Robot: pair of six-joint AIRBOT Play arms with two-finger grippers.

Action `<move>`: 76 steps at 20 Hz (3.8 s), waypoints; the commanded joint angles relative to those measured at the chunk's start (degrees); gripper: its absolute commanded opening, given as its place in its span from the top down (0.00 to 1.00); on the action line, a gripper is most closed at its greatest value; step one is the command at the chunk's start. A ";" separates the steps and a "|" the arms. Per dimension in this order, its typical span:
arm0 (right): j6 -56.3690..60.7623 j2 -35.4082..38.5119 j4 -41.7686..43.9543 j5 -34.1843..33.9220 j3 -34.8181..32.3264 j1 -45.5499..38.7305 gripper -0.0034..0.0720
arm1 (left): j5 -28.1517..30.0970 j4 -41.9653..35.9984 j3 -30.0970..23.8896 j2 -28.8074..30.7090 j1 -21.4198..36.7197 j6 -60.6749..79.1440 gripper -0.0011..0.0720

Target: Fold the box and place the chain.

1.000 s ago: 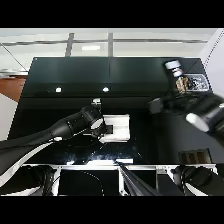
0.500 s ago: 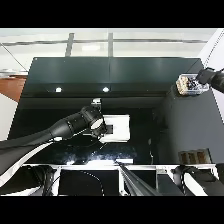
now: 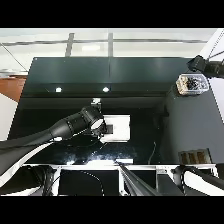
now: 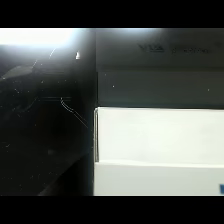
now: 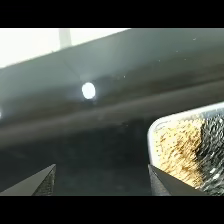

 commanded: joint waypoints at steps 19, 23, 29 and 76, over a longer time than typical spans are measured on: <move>7.78 -20.57 -8.55 6.49 11.28 -9.40 0.05 | 0.76 0.26 0.00 0.02 0.04 -0.02 0.95; 7.69 -20.72 -6.40 4.90 11.28 -9.40 0.07 | 0.81 0.11 0.00 0.02 0.04 -0.02 0.95; 13.03 -20.72 -4.57 2.60 11.28 -9.40 0.07 | 1.22 0.13 0.00 0.02 0.04 -0.02 0.95; 22.93 -25.18 -2.16 9.05 11.32 -6.01 0.90 | 2.05 -0.94 0.00 0.02 0.02 0.00 0.95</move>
